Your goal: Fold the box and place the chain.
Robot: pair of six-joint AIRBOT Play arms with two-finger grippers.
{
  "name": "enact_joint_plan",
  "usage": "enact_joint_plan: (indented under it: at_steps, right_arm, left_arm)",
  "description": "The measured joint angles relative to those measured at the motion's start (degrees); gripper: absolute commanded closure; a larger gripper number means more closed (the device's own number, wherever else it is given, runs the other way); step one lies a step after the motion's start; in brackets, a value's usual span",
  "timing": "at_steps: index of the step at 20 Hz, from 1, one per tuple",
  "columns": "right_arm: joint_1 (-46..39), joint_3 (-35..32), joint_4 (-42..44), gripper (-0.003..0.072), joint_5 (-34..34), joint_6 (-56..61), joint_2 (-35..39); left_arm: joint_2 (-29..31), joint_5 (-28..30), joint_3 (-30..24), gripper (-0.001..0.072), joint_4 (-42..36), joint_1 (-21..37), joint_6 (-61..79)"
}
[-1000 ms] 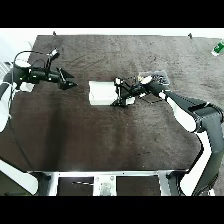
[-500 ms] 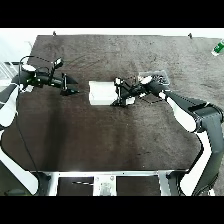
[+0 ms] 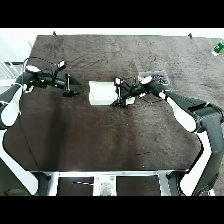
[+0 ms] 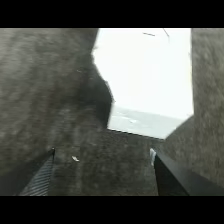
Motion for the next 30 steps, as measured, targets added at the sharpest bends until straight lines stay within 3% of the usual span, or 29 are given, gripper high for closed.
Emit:
enact_joint_plan:
  at_steps: [23, 30]
  right_arm:
    - [0.0, 0.0, -0.02, 0.0097, 0.02, 0.0, 0.0]
    - [0.0, 0.0, -0.02, 0.0097, 0.0, 0.0, 0.0]
  left_arm:
    - [-1.86, -0.83, -0.15, -0.0011, 3.04, -5.55, 6.25]
    - [-1.86, 1.38, -1.22, -0.0011, 2.69, -6.73, 6.56]
